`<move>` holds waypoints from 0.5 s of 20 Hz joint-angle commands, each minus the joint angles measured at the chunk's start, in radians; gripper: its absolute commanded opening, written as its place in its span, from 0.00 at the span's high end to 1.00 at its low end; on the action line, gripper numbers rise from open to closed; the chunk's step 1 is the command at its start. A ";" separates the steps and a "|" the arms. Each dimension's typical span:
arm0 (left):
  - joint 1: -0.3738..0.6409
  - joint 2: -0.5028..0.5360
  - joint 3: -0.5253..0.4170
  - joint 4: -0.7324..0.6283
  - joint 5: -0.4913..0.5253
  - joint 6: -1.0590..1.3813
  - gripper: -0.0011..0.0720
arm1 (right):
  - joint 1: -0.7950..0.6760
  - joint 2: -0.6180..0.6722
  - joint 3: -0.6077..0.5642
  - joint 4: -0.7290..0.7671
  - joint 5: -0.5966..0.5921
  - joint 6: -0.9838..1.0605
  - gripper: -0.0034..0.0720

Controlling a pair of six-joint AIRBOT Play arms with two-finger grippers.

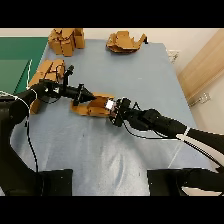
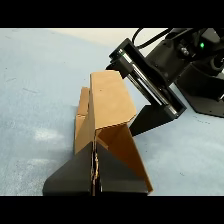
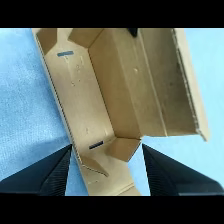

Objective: Fold the box.

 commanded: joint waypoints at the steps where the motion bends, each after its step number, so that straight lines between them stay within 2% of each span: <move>1: 0.000 0.000 0.001 0.002 -0.009 0.000 0.96 | -0.008 -0.014 0.001 -0.004 0.021 0.001 0.02; 5: 0.000 0.000 0.001 0.002 -0.011 0.000 0.96 | -0.009 -0.043 0.035 0.047 -0.001 0.001 0.03; 10: 0.000 0.000 0.000 0.002 -0.016 0.000 0.96 | -0.010 -0.130 0.169 0.071 -0.168 -0.013 0.03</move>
